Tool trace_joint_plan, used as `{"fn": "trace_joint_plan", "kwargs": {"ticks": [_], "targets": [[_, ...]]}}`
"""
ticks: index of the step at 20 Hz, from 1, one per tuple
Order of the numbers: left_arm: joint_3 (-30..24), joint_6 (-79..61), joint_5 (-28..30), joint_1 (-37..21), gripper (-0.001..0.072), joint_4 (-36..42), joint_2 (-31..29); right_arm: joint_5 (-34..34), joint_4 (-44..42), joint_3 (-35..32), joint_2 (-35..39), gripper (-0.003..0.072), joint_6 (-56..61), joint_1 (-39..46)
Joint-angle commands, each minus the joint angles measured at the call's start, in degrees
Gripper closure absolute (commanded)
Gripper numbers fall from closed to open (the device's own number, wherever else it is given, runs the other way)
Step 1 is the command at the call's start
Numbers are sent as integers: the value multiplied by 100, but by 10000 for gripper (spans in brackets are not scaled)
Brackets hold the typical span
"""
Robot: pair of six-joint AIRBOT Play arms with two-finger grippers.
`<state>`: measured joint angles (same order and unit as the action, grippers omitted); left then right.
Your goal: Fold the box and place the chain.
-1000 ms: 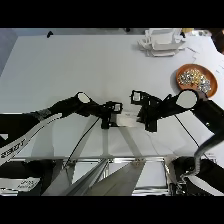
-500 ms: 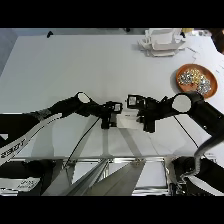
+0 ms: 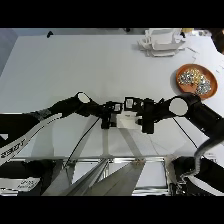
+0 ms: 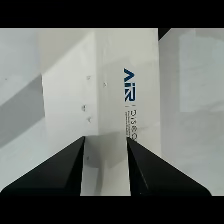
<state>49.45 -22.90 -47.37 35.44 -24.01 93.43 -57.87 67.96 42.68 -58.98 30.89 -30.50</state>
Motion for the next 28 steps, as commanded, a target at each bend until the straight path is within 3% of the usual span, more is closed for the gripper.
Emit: {"fn": "trace_joint_plan", "kwargs": {"ticks": [1,12,19,23,25,28], "targets": [[-2,-2,2,0,666,-2,-4,-13,68,-2,4,343,13,-22],[-2,-2,2,0,666,-2,-4,203,605,-2,4,344,66,-234],[-2,-2,2,0,666,-2,-4,302,693,0,4,395,83,-234],[-2,-2,0,0,666,-2,-4,-166,-48,-2,11,386,-87,-260],[-2,0,2,0,666,-2,-4,-170,20,-2,11,327,-125,-313],[-2,-2,2,0,666,-2,-4,35,334,-2,9,317,-114,-308]]}}
